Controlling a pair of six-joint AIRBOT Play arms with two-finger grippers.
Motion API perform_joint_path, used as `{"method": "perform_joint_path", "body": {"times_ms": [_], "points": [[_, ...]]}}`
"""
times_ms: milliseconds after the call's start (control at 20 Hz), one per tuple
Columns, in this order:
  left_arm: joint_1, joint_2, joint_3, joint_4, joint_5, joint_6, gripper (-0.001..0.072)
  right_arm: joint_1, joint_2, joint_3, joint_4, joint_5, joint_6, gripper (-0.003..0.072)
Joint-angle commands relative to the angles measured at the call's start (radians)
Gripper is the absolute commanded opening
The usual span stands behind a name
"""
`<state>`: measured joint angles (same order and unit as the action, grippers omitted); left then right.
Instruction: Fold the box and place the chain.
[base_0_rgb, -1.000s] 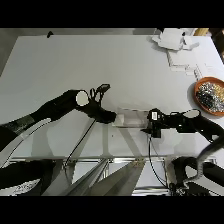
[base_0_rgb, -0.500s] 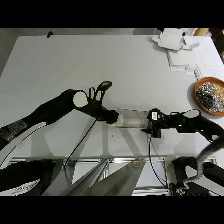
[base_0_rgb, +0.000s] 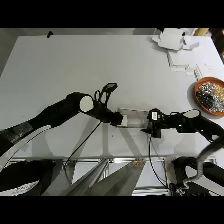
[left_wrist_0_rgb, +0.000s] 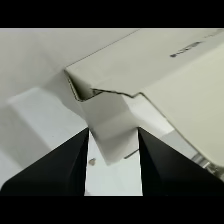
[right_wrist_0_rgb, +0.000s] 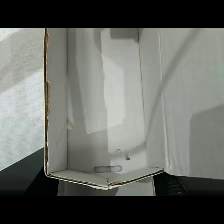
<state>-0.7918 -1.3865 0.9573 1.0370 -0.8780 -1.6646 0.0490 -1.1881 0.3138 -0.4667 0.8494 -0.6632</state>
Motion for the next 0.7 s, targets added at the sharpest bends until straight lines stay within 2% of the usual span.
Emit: {"method": "perform_joint_path", "body": {"times_ms": [0, 200, 650], "points": [[-0.027, -0.039, 0.057, 0.151, -0.074, -0.147, 0.0347, 0.0, 0.001, 0.0, 0.0, 0.0, 0.0, 0.0413], [-0.068, -0.089, 0.141, 0.175, -0.107, -0.167, 0.0346, 0.0, 0.001, 0.0, 0.0, 0.0, 0.0, 0.0413], [-0.108, -0.171, 0.246, 0.267, -0.211, -0.296, 0.0344, 0.0, 0.001, 0.0, 0.0, 0.0, 0.0, 0.0413]]}}
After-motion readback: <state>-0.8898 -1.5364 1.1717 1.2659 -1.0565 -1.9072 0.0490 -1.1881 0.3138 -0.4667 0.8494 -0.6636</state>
